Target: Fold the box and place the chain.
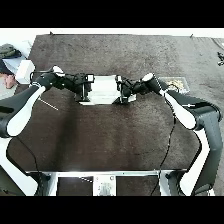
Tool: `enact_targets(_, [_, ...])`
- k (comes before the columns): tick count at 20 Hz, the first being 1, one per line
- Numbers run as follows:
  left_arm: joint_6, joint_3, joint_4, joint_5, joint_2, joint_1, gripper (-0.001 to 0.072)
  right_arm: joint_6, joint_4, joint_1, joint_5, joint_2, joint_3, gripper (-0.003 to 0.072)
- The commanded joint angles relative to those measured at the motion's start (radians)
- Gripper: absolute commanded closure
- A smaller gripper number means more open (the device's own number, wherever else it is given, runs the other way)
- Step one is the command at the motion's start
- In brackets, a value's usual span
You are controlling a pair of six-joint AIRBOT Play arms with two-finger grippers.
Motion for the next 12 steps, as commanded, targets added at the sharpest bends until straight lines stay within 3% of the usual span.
enact_targets(1, [0.000,-0.003,0.011,0.000,0.000,-0.005,0.0022,0.000,0.001,0.001,0.000,0.000,0.000,0.0312])
enact_targets(2, [0.000,-0.003,0.011,-0.006,0.000,-0.005,0.0023,0.000,0.001,0.001,0.000,0.000,0.000,0.0312])
enact_targets(4, [0.000,-0.003,0.011,-0.025,0.000,-0.005,0.0178,0.000,0.001,0.001,0.000,0.000,0.000,0.0312])
enact_targets(12, [-0.055,-0.003,0.010,-0.042,0.000,-0.005,0.0176,0.000,0.001,0.001,0.000,0.000,0.000,0.0312])
